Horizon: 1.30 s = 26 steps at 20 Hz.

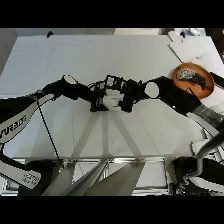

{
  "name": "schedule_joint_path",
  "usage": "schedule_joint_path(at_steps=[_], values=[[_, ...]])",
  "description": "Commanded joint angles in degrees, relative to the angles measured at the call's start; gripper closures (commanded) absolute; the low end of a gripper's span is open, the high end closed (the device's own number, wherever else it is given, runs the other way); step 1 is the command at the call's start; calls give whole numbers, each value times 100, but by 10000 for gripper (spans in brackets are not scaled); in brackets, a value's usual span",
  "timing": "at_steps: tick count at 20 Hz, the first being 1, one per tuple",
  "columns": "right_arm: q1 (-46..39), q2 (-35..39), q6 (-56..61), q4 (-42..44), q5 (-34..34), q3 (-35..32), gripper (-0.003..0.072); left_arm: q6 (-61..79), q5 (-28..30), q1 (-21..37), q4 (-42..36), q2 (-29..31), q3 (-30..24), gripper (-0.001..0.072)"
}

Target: Fold the box and place the chain.

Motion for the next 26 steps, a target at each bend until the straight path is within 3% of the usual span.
schedule_joint_path(at_steps=[1, 2, 3, 8, 11, 17, 23, 26], values=[[7, 293, 205, 7, -170, 7, 266, -4, 7, -2, -2, 4, 2, 433], [7, 304, 509, 129, -208, 7, 430, -4, 7, -2, -2, 4, 2, 433], [4, 278, 820, 348, -221, 7, 685, -4, 7, -2, -2, 4, 2, 433], [7, -214, 3268, 1311, -726, 4, 678, -4, 7, -2, -2, 4, 2, 433], [7, -522, 3311, 1775, -1073, -168, 678, -4, 4, -2, -2, 4, 2, 433], [7, -535, 3425, 1805, -1344, -903, 678, -4, 7, -2, -2, 4, 2, 433], [7, -466, 3438, 1840, -1456, -949, 678, -4, 7, -2, -2, 4, 2, 433], [20, -236, 3436, 2065, -1873, -935, 678, -4, 7, -2, -2, 4, 2, 433]])
